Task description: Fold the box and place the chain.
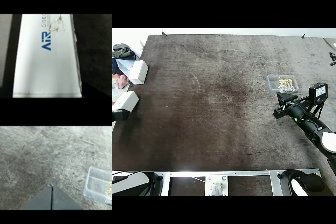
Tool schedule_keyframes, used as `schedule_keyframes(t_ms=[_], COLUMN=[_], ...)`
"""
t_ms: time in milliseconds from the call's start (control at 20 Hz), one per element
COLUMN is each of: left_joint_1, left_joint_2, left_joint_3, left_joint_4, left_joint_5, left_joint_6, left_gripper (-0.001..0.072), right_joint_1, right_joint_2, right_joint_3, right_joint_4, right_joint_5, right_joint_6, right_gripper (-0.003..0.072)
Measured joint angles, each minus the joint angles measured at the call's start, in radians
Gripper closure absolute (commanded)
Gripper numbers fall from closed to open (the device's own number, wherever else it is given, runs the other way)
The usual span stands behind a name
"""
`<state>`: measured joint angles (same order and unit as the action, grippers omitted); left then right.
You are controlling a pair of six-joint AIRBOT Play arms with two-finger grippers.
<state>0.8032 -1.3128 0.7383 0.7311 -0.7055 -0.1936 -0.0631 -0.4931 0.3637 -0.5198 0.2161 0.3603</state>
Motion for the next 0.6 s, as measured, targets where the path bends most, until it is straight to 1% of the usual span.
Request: schedule_keyframes(t_ms=[150,200,250,300,600], left_joint_1=[0.004,0.004,0.005,0.005,0.006], left_joint_2=[-0.028,-0.032,-0.036,-0.039,-0.039], left_joint_3=[0.006,0.007,0.008,0.009,0.01], left_joint_4=[0.012,0.016,0.017,0.018,0.018], left_joint_5=[-0.002,0.01,0.023,0.032,0.089], left_joint_6=[0.012,0.014,0.016,0.017,-0.008], left_gripper=[0.0697,0.0632,0.0239,0.0059,0.0059], right_joint_1=[0.0,0.0,0.0,0.0,0.0], right_joint_2=[0.0,0.0,0.0,0.0,0.0], right_joint_3=[0.0,0.0,0.0,0.0,0.0], right_joint_4=[0.0,0.0,0.0,0.0,0.0], right_joint_5=[0.0,0.0,0.0,0.0,0.0], right_joint_6=[0.0,0.0,0.0,0.0,0.0], right_gripper=[0.0704,0.0705,0.0705,0.0705,0.0705])
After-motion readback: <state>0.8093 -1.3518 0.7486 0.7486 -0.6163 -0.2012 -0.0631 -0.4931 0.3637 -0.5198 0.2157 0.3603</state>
